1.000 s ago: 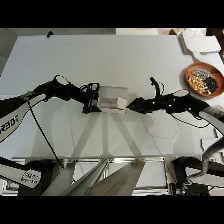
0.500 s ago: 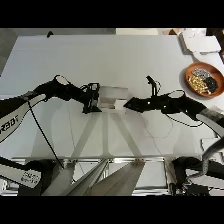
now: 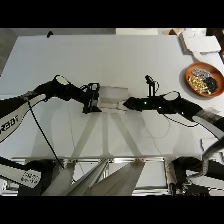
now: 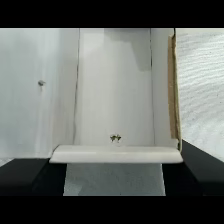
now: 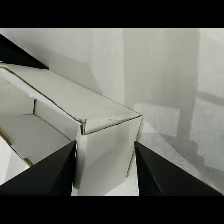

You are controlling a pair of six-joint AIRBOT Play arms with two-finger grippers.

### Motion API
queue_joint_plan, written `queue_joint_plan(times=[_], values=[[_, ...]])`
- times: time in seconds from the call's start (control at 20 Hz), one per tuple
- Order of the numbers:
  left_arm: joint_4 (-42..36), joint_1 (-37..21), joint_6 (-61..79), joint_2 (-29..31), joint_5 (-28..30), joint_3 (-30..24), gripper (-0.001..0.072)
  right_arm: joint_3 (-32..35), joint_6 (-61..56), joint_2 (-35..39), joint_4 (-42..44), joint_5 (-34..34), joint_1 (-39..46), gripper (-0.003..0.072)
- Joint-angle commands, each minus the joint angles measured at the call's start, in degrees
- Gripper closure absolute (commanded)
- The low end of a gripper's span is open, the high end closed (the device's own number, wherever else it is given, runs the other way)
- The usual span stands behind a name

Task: Fold the box and place the chain.

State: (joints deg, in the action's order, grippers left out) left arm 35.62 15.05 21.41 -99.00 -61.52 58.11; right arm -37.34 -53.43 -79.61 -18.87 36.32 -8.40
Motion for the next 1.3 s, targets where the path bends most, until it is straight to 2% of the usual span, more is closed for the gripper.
queue_joint_plan(times=[0.0,0.1,0.2,0.35,0.55,0.7,0.85,1.1,1.25], values=[[0.02,-0.02,0.00,-0.02,0.00,0.00,0.0484,-0.35,-1.05,0.24,-0.55,-0.98,-0.22,0.0291],[0.00,-0.02,0.00,-0.02,0.02,0.00,0.0484,-0.72,-2.32,1.18,-1.70,-1.49,-0.87,0.0291],[0.00,-0.02,0.00,-0.02,0.00,0.00,0.0484,-1.99,-4.83,2.03,-7.45,-1.95,-2.69,0.0291],[0.00,-0.02,0.00,-0.02,0.00,0.00,0.0484,-4.39,-21.99,2.10,-25.18,-4.44,-6.14,0.0291],[0.00,-0.02,0.00,-0.02,0.00,0.00,0.0484,-8.96,-49.66,2.10,-51.98,-4.24,-11.87,0.0291],[0.00,-0.02,0.00,-0.02,0.00,0.00,0.0484,-12.44,-63.91,1.60,-65.85,-1.36,-15.50,0.0292],[0.00,-0.02,0.00,-0.02,0.00,0.00,0.0484,-15.63,-71.32,-0.74,-72.08,6.60,-18.38,0.0291],[0.00,-0.02,0.00,-0.02,0.00,0.00,0.0484,-19.37,-80.46,-2.62,-74.42,9.29,-22.18,0.0294],[0.00,-0.02,0.00,-0.02,0.00,0.00,0.0484,-23.43,-88.15,-5.62,-78.97,16.90,-23.69,0.0292]])
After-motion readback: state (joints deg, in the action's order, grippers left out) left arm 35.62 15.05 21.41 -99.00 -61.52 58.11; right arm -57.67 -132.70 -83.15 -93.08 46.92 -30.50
